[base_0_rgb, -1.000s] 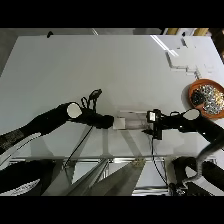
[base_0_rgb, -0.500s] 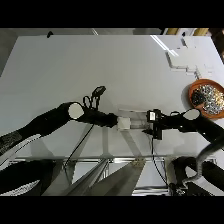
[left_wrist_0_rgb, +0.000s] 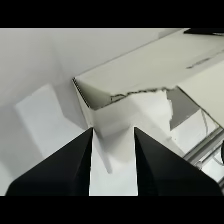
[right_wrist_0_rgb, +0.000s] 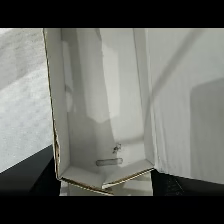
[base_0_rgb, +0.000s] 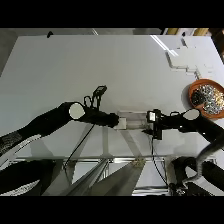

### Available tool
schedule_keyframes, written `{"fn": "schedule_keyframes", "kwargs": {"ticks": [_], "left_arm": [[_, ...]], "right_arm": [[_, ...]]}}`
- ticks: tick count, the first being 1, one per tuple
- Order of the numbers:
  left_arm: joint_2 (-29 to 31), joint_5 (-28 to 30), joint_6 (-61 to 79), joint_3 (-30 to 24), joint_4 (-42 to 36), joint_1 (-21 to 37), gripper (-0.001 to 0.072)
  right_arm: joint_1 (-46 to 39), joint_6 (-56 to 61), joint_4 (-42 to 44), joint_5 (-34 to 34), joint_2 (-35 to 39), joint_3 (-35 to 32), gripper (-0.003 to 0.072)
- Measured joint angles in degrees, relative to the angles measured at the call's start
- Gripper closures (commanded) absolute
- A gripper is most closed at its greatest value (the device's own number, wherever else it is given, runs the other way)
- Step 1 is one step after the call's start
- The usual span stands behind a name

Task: Fold the box and place the chain.

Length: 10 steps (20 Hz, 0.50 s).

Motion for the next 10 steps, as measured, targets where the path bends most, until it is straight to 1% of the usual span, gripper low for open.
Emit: {"fn": "schedule_keyframes", "kwargs": {"ticks": [4, 7, 10], "left_arm": [[-1.14, -0.83, -2.58, 1.84, 1.40, -1.68, 0.0415], [-2.97, -2.82, -7.69, 4.72, 5.42, -3.06, 0.0415], [-4.17, -4.37, -13.46, 6.45, 9.97, -3.89, 0.0416]], "right_arm": [[0.00, 0.02, 0.00, 0.02, 0.00, 0.00, 0.0349], [0.00, 0.04, 0.00, 0.02, 0.00, 0.00, 0.0349], [0.00, 0.04, 0.00, 0.04, 0.00, 0.00, 0.0349]]}}
